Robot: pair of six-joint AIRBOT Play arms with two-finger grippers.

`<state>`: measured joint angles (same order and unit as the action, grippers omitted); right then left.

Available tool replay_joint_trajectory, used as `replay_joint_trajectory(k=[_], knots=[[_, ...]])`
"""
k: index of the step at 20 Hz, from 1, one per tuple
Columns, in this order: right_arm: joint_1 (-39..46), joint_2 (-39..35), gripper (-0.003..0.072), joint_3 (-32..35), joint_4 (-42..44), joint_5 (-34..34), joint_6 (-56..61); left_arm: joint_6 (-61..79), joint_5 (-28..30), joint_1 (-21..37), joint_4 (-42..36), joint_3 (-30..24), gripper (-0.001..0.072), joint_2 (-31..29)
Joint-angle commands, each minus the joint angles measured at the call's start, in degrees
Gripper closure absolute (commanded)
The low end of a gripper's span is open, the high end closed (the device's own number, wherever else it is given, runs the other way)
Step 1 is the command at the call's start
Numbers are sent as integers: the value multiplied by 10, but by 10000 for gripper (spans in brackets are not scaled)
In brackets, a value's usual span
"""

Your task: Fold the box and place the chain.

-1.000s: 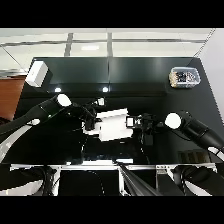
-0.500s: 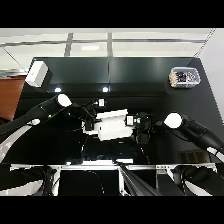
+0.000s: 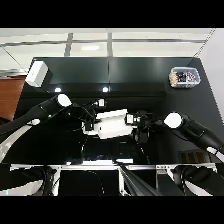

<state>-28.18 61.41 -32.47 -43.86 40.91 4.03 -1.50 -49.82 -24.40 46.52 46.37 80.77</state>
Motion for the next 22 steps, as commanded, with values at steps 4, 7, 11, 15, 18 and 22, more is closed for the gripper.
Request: replay_joint_trajectory(k=[4, 7, 11, 15, 18, 22], knots=[[0, 0, -14, -3, -1, -28, -28, 3, -36, -1, 17, 21, 684, -2], [0, 1, -14, -9, 8, -28, -37, 3, -34, -4, 21, 22, 684, -2], [8, 6, -14, -11, 66, -45, -80, 16, -33, -5, 21, 22, 684, -2], [33, 8, -14, -12, 94, -42, -105, 27, -32, -5, 21, 22, 684, -2], [42, 9, -13, -12, 106, -33, -106, 27, -31, -5, 21, 22, 684, -2], [42, 40, -13, -12, 155, 15, -175, 27, -31, -5, 21, 22, 684, -2]])
